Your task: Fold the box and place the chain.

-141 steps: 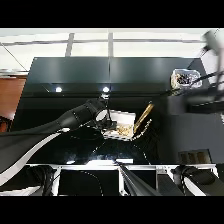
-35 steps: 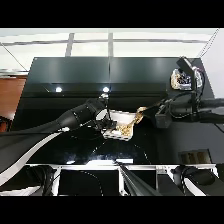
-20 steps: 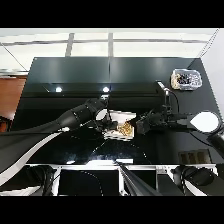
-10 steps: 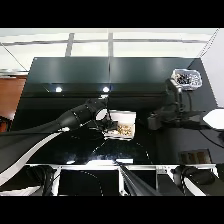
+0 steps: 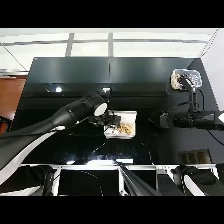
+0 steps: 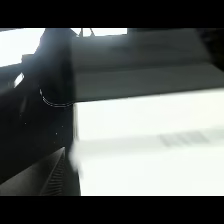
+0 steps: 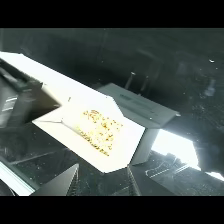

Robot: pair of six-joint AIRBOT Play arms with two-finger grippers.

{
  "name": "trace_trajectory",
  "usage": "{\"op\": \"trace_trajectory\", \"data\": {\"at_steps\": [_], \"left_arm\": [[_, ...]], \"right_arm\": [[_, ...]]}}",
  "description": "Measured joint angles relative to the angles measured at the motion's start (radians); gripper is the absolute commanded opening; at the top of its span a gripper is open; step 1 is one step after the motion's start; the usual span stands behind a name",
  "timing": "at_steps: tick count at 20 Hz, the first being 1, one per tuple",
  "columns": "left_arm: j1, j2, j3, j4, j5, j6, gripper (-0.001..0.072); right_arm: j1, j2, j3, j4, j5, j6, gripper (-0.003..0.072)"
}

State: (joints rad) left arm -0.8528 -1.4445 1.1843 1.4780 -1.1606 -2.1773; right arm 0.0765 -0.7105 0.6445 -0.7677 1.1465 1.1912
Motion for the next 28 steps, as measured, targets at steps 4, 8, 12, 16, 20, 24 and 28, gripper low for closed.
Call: {"op": "trace_trajectory", "data": {"at_steps": [4,8,12,16,20,24,28], "left_arm": [[0.045,0.13,-0.005,0.108,-0.121,0.173,0.0494],[0.217,0.313,-0.184,0.108,-0.06,0.367,0.0494],[0.497,0.411,-0.445,-0.331,0.103,0.806,0.0494],[0.638,0.411,-0.625,-0.846,0.122,1.563,0.0715],[0.613,0.381,-0.687,-1.01,0.199,2.188,0.0713],[0.51,0.317,-0.675,-0.966,0.285,2.465,0.0713],[0.448,0.22,-0.642,-0.982,0.322,2.548,0.0713]], "right_arm": [[-0.004,0.0,0.0,-0.002,-0.006,0.0,0.0367],[-0.005,0.0,0.0,-0.003,-0.019,0.002,0.0366],[-0.006,0.001,0.0,-0.003,-0.024,0.002,0.0366],[-0.006,0.001,0.0,-0.004,-0.03,0.002,0.0366],[-0.006,0.001,0.0,-0.004,-0.031,0.007,0.0366],[-0.006,0.001,0.0,-0.004,-0.032,0.01,0.0366],[-0.006,0.001,0.0,-0.004,-0.04,0.01,0.0366]]}}
